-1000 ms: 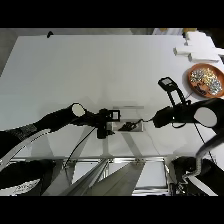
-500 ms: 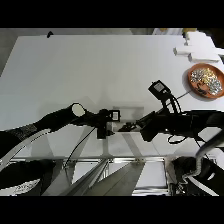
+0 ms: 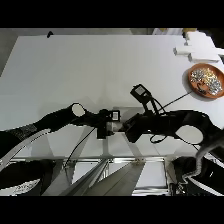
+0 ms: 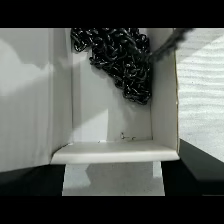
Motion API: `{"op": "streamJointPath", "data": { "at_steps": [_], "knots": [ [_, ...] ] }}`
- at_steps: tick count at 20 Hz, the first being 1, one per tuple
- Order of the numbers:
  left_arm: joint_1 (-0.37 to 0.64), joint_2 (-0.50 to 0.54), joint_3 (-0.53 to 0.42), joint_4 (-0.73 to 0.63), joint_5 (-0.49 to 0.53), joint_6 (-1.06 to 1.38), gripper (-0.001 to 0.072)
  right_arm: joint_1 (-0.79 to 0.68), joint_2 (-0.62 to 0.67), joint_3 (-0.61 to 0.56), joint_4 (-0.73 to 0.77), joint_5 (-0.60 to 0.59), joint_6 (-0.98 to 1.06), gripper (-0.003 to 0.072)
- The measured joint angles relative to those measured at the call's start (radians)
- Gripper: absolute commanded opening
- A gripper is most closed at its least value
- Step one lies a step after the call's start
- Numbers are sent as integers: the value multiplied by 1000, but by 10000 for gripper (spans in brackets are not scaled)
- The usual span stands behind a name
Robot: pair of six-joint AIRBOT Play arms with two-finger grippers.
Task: Fold the box and place the chain.
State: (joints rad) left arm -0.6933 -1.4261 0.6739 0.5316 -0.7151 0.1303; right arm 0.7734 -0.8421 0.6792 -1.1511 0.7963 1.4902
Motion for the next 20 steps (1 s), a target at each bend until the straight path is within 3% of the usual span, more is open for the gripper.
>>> {"op": "streamJointPath", "data": {
  "at_steps": [4, 6, 7, 14, 15, 17, 20],
  "knots": [
    [0, 0, 0, 0, 0, 0, 180, 10, -95, 0, -19, -24, 2, 43],
    [0, 0, 0, 0, 0, 0, 180, 12, -122, 0, -24, -29, 3, 187],
    [0, 0, 0, 0, 0, 0, 180, 12, -129, 0, -28, -33, 3, 201],
    [0, 0, 0, 0, 0, 0, 180, -129, -49, 34, -72, 92, -2, 197],
    [0, 0, 0, 0, 0, 0, 180, -166, -30, 41, -89, 120, -3, 168],
    [0, 0, 0, 0, 0, 0, 180, -251, -1, 50, -136, 167, -5, 30],
    [0, 0, 0, 0, 0, 0, 180, -385, 1, 56, -225, 210, -4, 19]
  ]
}}
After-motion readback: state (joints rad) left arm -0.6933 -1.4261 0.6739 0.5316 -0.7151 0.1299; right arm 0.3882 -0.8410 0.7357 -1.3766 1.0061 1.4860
